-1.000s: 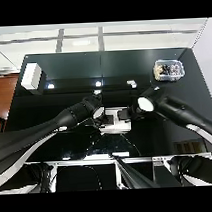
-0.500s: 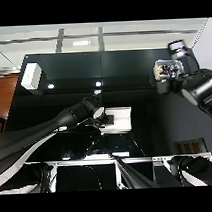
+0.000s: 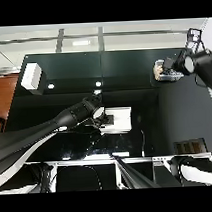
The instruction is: Fold the box and place the chain.
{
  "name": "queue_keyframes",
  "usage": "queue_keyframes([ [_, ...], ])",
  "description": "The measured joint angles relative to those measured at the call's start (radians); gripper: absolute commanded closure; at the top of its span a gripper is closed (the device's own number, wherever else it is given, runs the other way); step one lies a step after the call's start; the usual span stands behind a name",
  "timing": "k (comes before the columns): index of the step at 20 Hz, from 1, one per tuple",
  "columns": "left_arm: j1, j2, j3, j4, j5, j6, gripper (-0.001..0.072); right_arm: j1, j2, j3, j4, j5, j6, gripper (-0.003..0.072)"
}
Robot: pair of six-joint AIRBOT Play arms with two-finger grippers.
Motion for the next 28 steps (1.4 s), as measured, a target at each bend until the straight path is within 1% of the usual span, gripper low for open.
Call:
queue_keyframes([
  [2, 0.0, 0.0, 0.0, 0.0, 0.0, 0.001, 0.0682, -0.037, -0.138, 0.161, 0.08, 0.088, -0.015, -0.0016],
  [3, 0.0, 0.0, 0.0, 0.0, 0.0, 0.002, 0.0682, -0.056, -0.202, 0.233, 0.122, 0.136, -0.018, 0.0038],
  [4, 0.0, 0.0, 0.0, 0.0, 0.0, 0.002, 0.0682, -0.073, -0.253, 0.29, 0.162, 0.178, -0.021, 0.0126],
  [5, 0.0, 0.0, 0.0, 0.0, 0.0, 0.002, 0.0682, -0.092, -0.3, 0.338, 0.202, 0.214, -0.024, 0.015],
  [6, 0.0, 0.0, 0.0, 0.0, 0.0, 0.002, 0.0682, -0.109, -0.333, 0.371, 0.237, 0.239, -0.025, 0.015],
  [10, 0.0, 0.0, 0.0, 0.0, 0.0, 0.002, 0.0682, -0.156, -0.408, 0.436, 0.325, 0.258, -0.028, 0.015],
  [16, 0.0, 0.0, 0.0, 0.0, 0.0, 0.001, 0.0682, -0.177, -0.465, 0.457, 0.366, 0.258, -0.045, 0.0151],
  [17, 0.0, 0.0, 0.0, 0.0, 0.0, 0.001, 0.0682, -0.178, -0.473, 0.459, 0.372, 0.257, -0.052, 0.0231],
  [19, 0.0, 0.0, 0.0, 0.0, -0.001, 0.001, 0.0682, -0.181, -0.484, 0.459, 0.372, 0.259, -0.067, 0.0601],
  [21, 0.0, 0.0, 0.0, 0.0, 0.0, 0.001, 0.0682, -0.185, -0.486, 0.46, 0.376, 0.251, -0.082, 0.0678],
  [25, 0.0, 0.0, 0.0, 0.0, 0.0, 0.001, 0.0682, -0.19, -0.463, 0.469, 0.375, 0.258, -0.139, 0.0676],
  [28, 0.0, 0.0, 0.0, 0.0, 0.0, 0.001, 0.0682, -0.19, -0.41, 0.488, 0.375, 0.256, -0.209, 0.0676],
])
